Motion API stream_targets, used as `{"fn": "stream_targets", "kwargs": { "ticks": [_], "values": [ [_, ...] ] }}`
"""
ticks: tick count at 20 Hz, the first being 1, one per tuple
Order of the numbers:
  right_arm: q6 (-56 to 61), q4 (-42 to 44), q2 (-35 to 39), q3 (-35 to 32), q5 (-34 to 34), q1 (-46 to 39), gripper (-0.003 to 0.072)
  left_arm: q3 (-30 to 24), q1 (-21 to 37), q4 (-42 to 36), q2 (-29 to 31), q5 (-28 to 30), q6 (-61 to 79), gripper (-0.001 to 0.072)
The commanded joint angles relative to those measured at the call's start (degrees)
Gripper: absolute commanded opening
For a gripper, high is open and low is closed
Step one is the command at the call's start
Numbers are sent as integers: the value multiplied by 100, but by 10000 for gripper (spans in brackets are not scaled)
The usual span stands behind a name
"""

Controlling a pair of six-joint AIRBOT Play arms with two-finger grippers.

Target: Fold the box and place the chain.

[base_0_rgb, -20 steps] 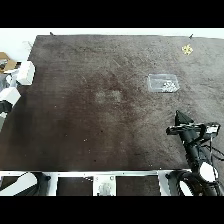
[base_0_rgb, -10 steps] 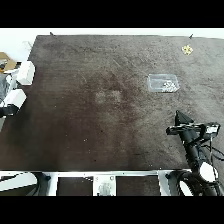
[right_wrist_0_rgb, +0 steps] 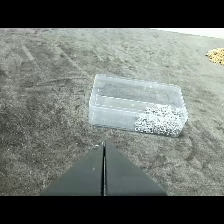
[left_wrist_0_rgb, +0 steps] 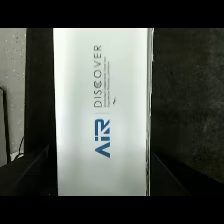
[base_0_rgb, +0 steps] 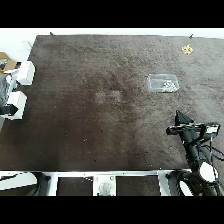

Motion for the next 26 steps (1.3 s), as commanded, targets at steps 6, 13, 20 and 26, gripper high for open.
{"fn": "stream_targets", "kwargs": {
  "ticks": [6, 13, 20, 26],
  "values": [
    [0, 0, 0, -2, 0, 4, 1, 1580, 2, -994, 1040, -968, -444, 681],
    [-2, -2, 2, -2, -2, 4, 2, 2002, -511, -2944, 2094, -1497, -358, 6],
    [-2, -2, 2, -2, -2, 4, 1, 20, -2522, -2931, 4339, 1467, -203, 3],
    [-2, -2, 2, -2, -2, 4, 2, -2214, -3762, -2931, 6225, 2247, 42, 3]
  ]
}}
